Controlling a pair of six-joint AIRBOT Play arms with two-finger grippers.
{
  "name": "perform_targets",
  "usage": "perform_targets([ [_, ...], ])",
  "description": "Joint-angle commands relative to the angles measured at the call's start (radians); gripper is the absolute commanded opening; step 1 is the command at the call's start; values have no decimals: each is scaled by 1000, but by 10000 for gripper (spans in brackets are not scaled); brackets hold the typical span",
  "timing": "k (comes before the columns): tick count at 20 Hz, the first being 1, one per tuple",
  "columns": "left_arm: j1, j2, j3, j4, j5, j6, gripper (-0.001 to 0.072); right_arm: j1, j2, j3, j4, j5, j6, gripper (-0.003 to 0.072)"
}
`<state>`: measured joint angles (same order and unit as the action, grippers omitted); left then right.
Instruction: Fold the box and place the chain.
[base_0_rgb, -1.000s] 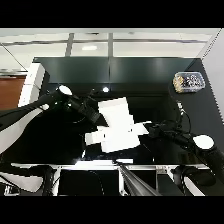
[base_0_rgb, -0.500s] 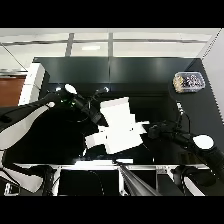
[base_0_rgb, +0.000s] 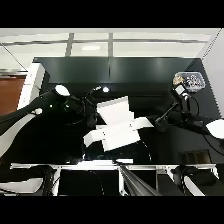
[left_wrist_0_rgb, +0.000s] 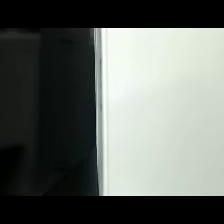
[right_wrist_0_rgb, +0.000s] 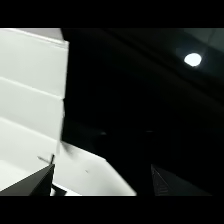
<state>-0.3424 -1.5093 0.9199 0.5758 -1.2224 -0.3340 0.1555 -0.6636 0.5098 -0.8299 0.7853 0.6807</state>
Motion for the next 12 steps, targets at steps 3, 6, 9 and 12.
perform_targets([
  [3, -33, 40, -34, 23, 151, 547, 24, 18, -92, 43, -102, 36, -421, 694],
  [6, -79, 39, -34, 90, 225, 547, 25, 89, -205, 43, -106, 92, -484, 694],
  [9, -119, 37, -35, 208, 307, 544, 25, 172, -283, 43, -119, 129, -527, 694],
  [12, -133, 19, -35, 211, 319, 489, 25, 220, -306, 37, -132, 150, -532, 694],
])
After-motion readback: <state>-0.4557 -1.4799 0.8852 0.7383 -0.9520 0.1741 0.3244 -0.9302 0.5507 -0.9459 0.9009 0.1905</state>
